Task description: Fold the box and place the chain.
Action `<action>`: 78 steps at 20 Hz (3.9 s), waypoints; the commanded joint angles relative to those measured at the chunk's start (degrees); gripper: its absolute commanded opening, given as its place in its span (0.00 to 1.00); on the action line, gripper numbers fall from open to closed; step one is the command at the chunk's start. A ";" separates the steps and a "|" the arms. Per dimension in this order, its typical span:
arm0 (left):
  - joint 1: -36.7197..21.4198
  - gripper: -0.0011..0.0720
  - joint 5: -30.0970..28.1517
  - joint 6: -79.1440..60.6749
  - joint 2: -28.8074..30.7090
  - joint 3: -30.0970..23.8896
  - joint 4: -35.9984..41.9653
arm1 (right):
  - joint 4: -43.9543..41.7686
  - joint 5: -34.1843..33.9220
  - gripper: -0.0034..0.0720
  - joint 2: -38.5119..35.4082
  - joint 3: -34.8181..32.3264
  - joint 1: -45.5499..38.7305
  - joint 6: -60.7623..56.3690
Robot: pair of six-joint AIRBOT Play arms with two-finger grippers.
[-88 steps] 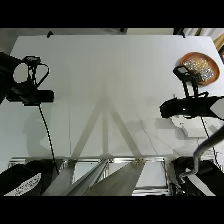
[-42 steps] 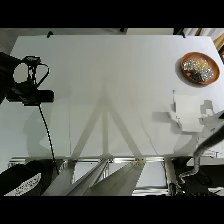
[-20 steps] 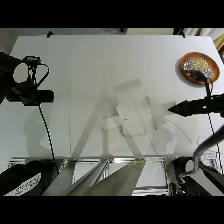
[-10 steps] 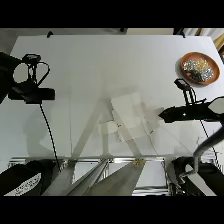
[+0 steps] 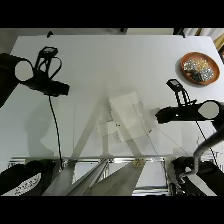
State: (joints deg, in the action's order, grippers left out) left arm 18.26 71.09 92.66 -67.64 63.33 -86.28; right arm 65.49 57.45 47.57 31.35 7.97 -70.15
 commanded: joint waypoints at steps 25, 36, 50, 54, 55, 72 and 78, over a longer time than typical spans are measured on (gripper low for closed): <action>10.86 0.77 -15.34 -43.65 -28.98 -0.04 54.90 | 0.44 -2.93 0.07 -0.04 0.00 0.52 -0.50; 10.97 0.03 -16.37 -47.21 -28.94 -0.04 50.64 | 0.44 -2.49 0.07 -0.04 0.00 0.52 -0.52; 11.06 0.02 -9.38 -74.53 -18.82 0.00 50.69 | -2.47 15.34 0.47 -2.86 10.38 0.48 -0.55; 11.52 0.03 -0.09 -86.90 -17.46 0.00 50.62 | -0.61 16.96 0.47 -8.92 12.94 0.48 -0.55; 11.47 0.03 -0.61 -87.30 -17.49 0.00 50.62 | 1.05 17.00 0.47 -10.62 12.94 0.48 -0.55; 17.53 0.02 -16.74 -86.03 -24.63 -0.02 45.38 | 5.16 16.76 0.45 -14.36 12.92 0.48 -0.57; 17.44 0.02 -18.18 -81.55 -25.38 -0.02 45.40 | 5.16 16.72 0.45 -14.36 12.92 0.48 -0.55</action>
State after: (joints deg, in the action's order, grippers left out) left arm 35.70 54.24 8.47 -92.73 63.29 -40.84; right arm 70.65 74.22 33.26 44.21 8.43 -70.70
